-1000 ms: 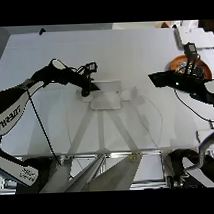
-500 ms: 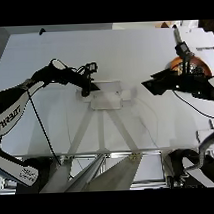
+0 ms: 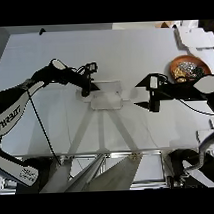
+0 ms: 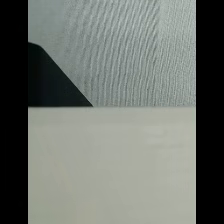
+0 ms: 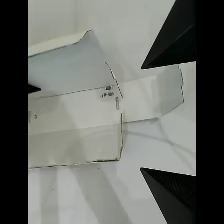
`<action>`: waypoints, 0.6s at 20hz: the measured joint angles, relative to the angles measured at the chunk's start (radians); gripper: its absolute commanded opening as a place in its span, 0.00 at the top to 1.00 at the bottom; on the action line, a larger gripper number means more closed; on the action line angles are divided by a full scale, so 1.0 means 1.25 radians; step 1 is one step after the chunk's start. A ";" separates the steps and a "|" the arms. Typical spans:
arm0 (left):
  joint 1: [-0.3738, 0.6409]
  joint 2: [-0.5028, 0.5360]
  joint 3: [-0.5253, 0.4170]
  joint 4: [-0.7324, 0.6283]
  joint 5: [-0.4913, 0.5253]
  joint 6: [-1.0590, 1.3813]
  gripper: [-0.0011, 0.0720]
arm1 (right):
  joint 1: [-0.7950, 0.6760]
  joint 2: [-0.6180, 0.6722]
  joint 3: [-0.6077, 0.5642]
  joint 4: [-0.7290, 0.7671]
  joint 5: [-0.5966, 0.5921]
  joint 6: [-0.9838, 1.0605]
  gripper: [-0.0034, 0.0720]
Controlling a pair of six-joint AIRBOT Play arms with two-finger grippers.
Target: Fold the box and place the chain.
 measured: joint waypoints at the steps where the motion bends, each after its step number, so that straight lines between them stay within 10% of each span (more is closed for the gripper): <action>1: 0.000 0.000 0.000 0.000 0.000 0.000 0.97 | 0.010 -0.003 -0.005 -0.009 -0.013 -0.017 0.04; 12: 0.000 0.000 0.000 -0.002 0.000 0.000 0.97 | -0.031 -0.228 -0.063 0.230 -0.065 -0.375 0.04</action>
